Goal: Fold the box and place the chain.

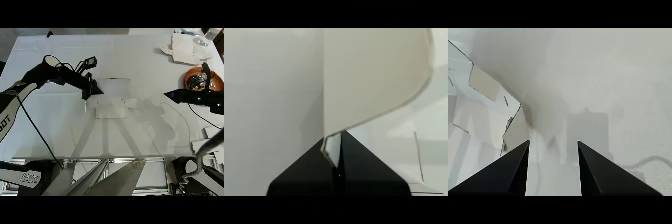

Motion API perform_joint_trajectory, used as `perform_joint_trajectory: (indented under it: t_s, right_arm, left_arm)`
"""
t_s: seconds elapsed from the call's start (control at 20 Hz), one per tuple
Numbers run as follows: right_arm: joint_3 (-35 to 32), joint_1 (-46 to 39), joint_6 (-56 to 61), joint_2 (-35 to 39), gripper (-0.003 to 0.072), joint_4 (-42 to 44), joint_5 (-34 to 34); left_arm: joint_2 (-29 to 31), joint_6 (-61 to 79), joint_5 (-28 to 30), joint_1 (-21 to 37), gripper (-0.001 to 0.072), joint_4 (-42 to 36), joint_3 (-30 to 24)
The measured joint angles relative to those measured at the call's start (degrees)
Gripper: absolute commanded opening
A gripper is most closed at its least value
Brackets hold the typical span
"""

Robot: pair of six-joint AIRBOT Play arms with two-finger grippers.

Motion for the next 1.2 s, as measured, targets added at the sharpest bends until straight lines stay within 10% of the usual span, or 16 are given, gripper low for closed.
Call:
perform_joint_trajectory:
  t_s: [1.2]
  right_arm:
    - [0.00, 0.00, 1.31, 0.00, 0.0335, -0.09, -0.44]
  left_arm:
    - [-7.89, 18.14, 3.10, -0.72, 0.0009, -5.57, 0.00]
